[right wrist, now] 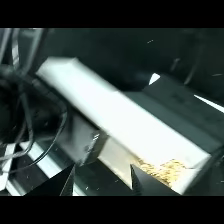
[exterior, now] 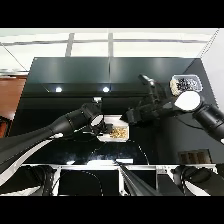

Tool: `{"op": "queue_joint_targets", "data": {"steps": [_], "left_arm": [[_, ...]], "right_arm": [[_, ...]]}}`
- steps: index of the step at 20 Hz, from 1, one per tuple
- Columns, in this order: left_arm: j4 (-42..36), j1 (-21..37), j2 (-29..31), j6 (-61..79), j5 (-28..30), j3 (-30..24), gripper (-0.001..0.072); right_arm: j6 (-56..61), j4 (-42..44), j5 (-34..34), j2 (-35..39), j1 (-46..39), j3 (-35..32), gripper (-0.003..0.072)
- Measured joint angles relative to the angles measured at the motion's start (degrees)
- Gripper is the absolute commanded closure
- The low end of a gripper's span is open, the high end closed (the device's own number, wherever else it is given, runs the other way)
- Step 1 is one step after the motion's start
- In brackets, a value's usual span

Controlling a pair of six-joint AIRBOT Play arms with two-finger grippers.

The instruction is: Fold the box and place the chain.

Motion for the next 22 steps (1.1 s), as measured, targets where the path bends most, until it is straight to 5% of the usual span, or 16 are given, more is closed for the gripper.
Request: {"op": "queue_joint_targets", "data": {"steps": [8, 13, 14, 15, 16, 22], "left_arm": [[0.0, 0.0, 0.0, 0.0, 0.0, 0.0, 0.0684], [0.1, 0.2, 0.0, 0.0, 0.1, 0.0, 0.0682], [0.2, 0.3, 0.0, 0.0, 0.2, 0.0, 0.0628], [0.2, 0.3, 0.0, 0.0, 0.2, 0.0, 0.0411], [0.2, 0.4, 0.0, 0.0, 0.2, 0.0, 0.0286], [-0.2, 0.6, 4.2, 1.7, 0.0, 0.0, 0.022]], "right_arm": [[-0.2, -6.9, 7.1, 4.8, -18.4, 2.1, 0.0265], [-1.0, -8.9, 8.2, 6.4, -22.8, 2.2, 0.0265], [-1.1, -8.9, 8.3, 6.5, -23.1, 2.2, 0.0265], [-1.2, -9.0, 8.3, 6.6, -23.3, 2.3, 0.0266], [-1.3, -9.2, 8.3, 6.7, -23.5, 2.3, 0.0265], [-1.6, -9.7, 8.4, 6.8, -23.8, 2.3, 0.0265]]}}
